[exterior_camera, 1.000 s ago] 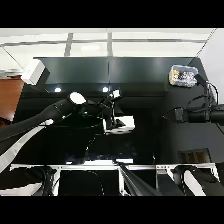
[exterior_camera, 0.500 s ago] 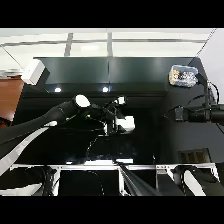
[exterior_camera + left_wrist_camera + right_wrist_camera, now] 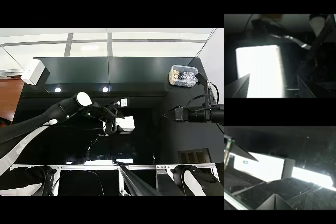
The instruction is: Fold the box and place the chain.
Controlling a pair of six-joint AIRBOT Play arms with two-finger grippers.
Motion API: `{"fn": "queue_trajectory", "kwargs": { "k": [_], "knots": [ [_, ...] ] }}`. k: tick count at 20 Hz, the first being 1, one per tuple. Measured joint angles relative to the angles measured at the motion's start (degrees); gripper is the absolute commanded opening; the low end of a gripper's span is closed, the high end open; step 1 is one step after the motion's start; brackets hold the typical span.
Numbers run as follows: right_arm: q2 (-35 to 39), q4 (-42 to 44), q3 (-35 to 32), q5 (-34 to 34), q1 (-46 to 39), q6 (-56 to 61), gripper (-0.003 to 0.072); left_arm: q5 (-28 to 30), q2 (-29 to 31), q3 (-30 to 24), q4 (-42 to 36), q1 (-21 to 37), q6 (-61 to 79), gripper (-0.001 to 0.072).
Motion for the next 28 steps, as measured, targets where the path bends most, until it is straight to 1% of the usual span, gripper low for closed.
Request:
{"fn": "queue_trajectory", "kwargs": {
  "k": [4,10,13,16,23,28],
  "knots": [
    [0.0,-0.02,0.0,0.0,0.0,-0.15,0.0014,0.31,0.31,1.64,-0.24,1.2,-2.38,0.0709],
    [0.0,-1.2,-0.35,-0.07,0.0,-0.31,0.0014,0.37,-0.07,2.16,5.57,1.44,-11.76,0.0709],
    [0.0,-1.79,-0.98,-0.11,0.0,-0.33,0.0014,-0.26,-0.59,2.23,7.23,1.07,-14.58,0.0709],
    [0.0,-2.21,-1.31,-0.22,0.0,-0.31,0.0015,-1.36,-0.85,2.23,8.17,0.37,-15.76,0.0709],
    [0.0,-2.29,-1.49,-0.46,0.0,-0.28,0.0014,-1.25,-0.96,2.23,9.99,-0.87,-16.55,0.0709],
    [0.0,-2.32,-1.49,-0.68,0.0,-0.26,0.0014,-1.07,-1.09,2.23,13.75,-2.27,-16.57,0.0709]
  ]
}}
